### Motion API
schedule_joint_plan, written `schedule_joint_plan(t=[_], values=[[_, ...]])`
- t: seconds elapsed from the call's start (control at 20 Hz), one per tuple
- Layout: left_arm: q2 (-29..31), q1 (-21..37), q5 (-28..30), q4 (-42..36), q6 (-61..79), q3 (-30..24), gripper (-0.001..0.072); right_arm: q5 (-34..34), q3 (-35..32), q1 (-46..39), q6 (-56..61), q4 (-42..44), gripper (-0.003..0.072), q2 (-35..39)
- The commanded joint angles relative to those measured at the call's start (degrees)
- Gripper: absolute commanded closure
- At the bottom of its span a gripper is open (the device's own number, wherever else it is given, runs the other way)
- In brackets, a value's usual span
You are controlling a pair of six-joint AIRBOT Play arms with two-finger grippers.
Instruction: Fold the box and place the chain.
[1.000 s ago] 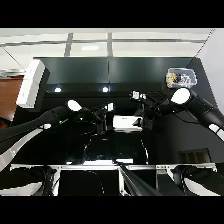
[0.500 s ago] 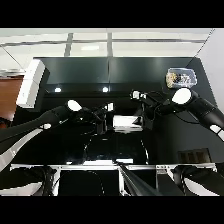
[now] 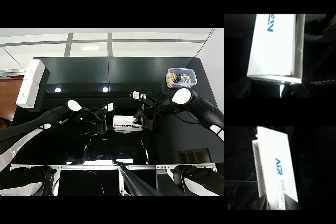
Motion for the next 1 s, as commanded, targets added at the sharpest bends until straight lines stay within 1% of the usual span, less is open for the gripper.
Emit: schedule_joint_plan(t=[0.0,0.7,0.75,0.95], values=[[-0.04,-0.02,0.00,0.00,0.00,0.04,0.0435,0.35,-0.04,0.02,0.00,-0.02,0.0416,0.04],[-0.04,-0.02,0.00,0.00,-0.02,0.04,0.0436,0.46,-0.04,0.02,0.02,-0.39,0.0413,0.04],[-0.04,-0.02,0.00,0.00,0.00,0.04,0.0436,0.44,-0.04,0.02,0.02,-0.42,0.0345,0.04],[-0.04,-0.02,0.00,0.00,0.00,0.04,0.0436,0.42,-0.04,0.02,0.02,-0.42,0.0346,0.02]])
